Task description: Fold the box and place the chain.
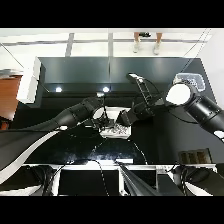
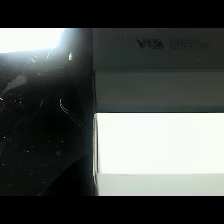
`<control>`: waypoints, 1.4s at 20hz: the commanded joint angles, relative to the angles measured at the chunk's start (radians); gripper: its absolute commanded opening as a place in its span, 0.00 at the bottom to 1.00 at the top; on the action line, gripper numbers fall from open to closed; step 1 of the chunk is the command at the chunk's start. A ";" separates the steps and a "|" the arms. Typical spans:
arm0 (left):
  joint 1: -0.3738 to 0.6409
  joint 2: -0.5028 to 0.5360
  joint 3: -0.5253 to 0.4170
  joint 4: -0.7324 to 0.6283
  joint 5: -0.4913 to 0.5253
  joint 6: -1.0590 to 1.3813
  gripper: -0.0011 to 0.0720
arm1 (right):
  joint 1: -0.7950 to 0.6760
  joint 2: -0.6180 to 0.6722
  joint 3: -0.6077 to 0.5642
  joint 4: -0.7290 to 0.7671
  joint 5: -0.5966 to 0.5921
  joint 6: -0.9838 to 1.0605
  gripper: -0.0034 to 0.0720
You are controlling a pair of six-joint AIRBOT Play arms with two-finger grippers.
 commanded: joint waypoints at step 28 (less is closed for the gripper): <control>0.036 0.432 -0.064 0.280 -0.280 0.364 0.97 | -0.159 -0.079 0.217 -0.266 -0.015 -0.024 0.98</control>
